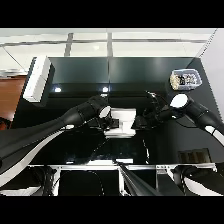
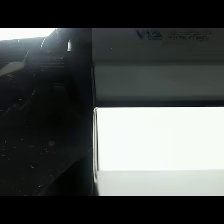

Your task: Fold the box and place the chain.

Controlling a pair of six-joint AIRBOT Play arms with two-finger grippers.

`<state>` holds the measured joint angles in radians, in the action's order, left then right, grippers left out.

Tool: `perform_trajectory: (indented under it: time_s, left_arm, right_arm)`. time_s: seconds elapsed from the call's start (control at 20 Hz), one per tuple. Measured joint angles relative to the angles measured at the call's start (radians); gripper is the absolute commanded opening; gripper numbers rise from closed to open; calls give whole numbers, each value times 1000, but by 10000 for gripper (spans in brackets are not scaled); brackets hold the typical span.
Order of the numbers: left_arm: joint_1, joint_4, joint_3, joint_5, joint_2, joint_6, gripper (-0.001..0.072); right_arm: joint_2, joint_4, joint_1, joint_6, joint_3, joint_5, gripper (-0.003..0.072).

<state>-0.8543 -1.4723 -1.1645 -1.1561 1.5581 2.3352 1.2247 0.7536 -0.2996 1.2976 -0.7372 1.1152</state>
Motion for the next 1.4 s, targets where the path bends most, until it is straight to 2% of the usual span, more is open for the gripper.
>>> perform_trajectory:
  time_s: [0.3,0.85,1.25,1.3,1.35,1.4]
  left_arm:
    - [0,0,0,2,0,0,23]
    - [0,1,0,4,0,0,24]
    - [0,0,0,4,0,0,23]
    - [0,0,0,4,0,0,24]
    - [0,0,0,5,0,0,24]
    - [0,1,0,11,0,0,23]
  right_arm:
    - [5,208,-134,219,-60,-76,301]
    - [100,565,-341,657,-172,-65,301]
    - [152,669,-395,814,-183,-53,299]
    - [154,676,-396,821,-184,-53,279]
    - [156,680,-397,826,-184,-53,143]
    - [157,680,-398,831,-184,-57,111]
